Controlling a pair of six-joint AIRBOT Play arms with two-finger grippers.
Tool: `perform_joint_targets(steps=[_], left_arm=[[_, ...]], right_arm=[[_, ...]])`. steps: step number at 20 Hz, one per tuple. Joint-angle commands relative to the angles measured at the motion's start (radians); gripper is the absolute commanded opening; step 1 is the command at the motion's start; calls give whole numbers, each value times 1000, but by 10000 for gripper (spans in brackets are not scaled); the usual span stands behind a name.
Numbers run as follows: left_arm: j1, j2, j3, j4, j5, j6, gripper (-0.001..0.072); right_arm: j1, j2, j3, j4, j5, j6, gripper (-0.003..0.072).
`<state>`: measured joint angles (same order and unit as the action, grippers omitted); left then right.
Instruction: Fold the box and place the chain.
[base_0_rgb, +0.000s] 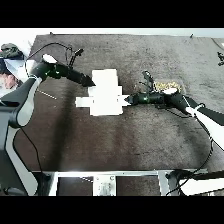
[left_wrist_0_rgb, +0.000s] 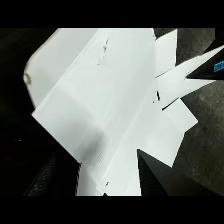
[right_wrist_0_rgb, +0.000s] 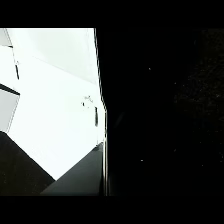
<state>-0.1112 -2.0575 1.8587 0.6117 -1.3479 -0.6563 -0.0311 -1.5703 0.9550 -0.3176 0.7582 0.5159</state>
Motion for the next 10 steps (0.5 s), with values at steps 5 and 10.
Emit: perform_joint_targets(steps=[5, 10], left_arm=[[-4, -84, 36, -85, -102, -9, 535], [-5, -105, 36, -130, -147, 20, 462]], right_arm=[[1, 0, 0, 1, 0, -8, -17], [1, 0, 0, 0, 0, -9, -17]])
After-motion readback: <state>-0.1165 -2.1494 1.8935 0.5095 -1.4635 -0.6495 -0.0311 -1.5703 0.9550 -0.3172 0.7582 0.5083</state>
